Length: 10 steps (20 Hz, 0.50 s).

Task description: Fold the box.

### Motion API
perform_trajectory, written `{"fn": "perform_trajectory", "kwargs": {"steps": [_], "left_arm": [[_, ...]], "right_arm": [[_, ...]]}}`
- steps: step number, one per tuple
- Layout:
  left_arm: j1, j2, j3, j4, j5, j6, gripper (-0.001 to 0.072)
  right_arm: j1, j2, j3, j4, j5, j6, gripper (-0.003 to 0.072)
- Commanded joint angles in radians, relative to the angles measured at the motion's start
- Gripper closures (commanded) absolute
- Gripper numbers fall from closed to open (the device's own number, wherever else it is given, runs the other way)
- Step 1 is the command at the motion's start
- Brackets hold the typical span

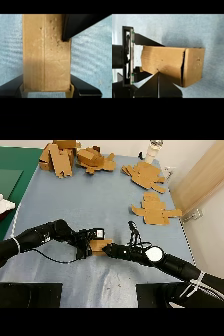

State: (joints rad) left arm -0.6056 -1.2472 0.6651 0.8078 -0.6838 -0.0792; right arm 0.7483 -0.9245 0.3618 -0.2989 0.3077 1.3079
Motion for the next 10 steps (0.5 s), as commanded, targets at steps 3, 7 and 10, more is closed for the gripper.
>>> {"fn": "perform_trajectory", "kwargs": {"steps": [3,7,10], "left_arm": [[0.001,0.000,0.000,0.000,0.000,0.000,0.0278],[0.001,-0.001,0.000,0.000,0.000,0.000,0.0278],[0.001,0.000,0.000,0.000,0.000,0.000,0.0278]], "right_arm": [[0.002,-0.015,0.000,-0.002,0.002,0.000,0.0686],[0.002,-0.015,0.000,-0.007,0.002,0.000,0.0686],[-0.001,0.009,0.001,-0.008,-0.016,0.000,0.0685]]}}
